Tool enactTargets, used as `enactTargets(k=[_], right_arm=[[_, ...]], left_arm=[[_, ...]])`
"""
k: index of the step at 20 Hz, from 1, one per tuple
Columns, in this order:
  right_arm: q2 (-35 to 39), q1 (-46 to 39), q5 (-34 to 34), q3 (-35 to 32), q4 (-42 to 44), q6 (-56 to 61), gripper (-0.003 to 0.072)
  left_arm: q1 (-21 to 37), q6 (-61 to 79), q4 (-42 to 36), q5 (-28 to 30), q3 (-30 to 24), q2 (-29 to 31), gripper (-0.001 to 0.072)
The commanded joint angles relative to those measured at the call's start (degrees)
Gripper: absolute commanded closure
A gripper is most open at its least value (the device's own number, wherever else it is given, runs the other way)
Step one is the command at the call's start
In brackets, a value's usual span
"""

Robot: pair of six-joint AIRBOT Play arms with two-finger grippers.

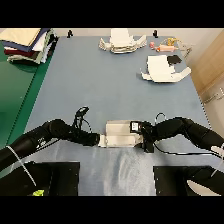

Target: Fold the box.

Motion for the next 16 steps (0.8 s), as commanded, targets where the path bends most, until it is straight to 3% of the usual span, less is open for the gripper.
enactTargets(k=[1, 7, 9, 16], right_arm=[[0.00, 0.04, 0.02, 0.00, 0.02, 0.00, 0.0247], [0.00, 0.04, 0.02, 0.02, 0.02, 0.00, 0.0247], [0.00, 0.04, 0.02, 0.02, 0.02, 0.00, 0.0247], [0.00, 0.04, 0.02, 0.02, 0.02, 0.00, 0.0247]], left_arm=[[-1.46, -0.07, -1.64, 1.25, 1.97, -0.63, 0.0692], [2.40, -0.15, -0.83, -3.54, 6.19, -0.57, 0.0688], [3.13, -0.13, -1.07, -4.94, 7.30, -0.55, 0.0247], [2.99, 0.11, -3.82, -4.26, 7.34, -0.55, 0.0239]])
